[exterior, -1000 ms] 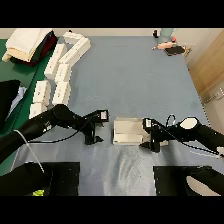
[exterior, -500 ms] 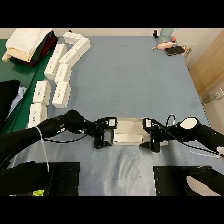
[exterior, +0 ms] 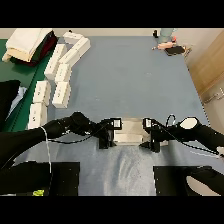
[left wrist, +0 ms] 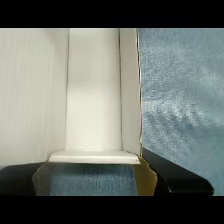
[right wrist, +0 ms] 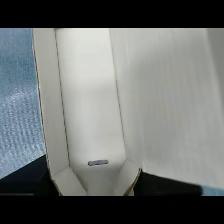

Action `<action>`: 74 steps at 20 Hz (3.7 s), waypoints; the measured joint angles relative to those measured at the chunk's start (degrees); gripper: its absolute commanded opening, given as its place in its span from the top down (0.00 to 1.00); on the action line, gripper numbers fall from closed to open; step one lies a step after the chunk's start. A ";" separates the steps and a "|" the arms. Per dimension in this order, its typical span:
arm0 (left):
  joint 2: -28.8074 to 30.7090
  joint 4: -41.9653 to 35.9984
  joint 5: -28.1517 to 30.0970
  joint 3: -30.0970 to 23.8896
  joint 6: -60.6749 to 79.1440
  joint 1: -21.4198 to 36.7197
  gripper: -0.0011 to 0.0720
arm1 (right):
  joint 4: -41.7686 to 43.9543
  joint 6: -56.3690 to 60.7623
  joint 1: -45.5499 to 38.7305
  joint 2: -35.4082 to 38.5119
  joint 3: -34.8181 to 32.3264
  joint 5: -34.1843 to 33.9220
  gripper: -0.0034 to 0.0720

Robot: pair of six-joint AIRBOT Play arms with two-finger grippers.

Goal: Fold the box.

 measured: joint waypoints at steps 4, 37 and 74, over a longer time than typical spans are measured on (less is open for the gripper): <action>-0.11 -0.09 0.76 0.04 -0.50 -0.37 0.03 | 0.00 -0.02 0.00 -0.02 0.00 0.04 0.28; -0.35 -1.18 0.17 0.28 -1.27 0.07 0.03 | 0.02 0.02 0.00 0.00 0.00 0.02 0.28; 0.57 1.49 -1.27 0.28 -0.81 -0.22 0.03 | 0.02 0.04 0.00 0.00 0.00 0.02 0.28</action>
